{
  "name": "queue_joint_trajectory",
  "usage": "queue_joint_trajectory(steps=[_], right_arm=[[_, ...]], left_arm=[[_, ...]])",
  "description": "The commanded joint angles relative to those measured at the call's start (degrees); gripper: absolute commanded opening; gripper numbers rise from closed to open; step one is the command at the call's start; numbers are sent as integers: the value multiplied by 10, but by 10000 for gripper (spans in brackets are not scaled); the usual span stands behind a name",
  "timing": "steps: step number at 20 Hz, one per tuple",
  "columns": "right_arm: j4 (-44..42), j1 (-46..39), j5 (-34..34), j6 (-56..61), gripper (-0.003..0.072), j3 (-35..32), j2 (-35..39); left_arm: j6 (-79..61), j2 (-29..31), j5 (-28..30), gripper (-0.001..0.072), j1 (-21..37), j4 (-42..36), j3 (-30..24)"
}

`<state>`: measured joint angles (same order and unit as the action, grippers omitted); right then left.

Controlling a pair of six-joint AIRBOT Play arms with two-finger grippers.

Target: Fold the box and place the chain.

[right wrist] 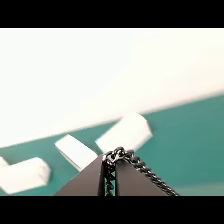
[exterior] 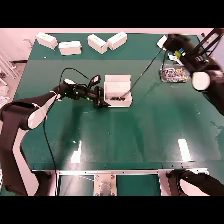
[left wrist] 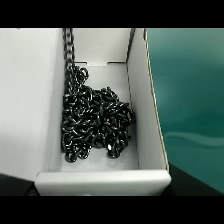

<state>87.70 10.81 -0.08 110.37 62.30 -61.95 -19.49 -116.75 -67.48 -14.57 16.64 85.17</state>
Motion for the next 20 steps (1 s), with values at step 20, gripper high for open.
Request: queue_joint_trajectory(steps=[20], right_arm=[[-3,194,32,-82,6,-10,-25]], left_arm=[[0,0,0,534,0,0,0]])
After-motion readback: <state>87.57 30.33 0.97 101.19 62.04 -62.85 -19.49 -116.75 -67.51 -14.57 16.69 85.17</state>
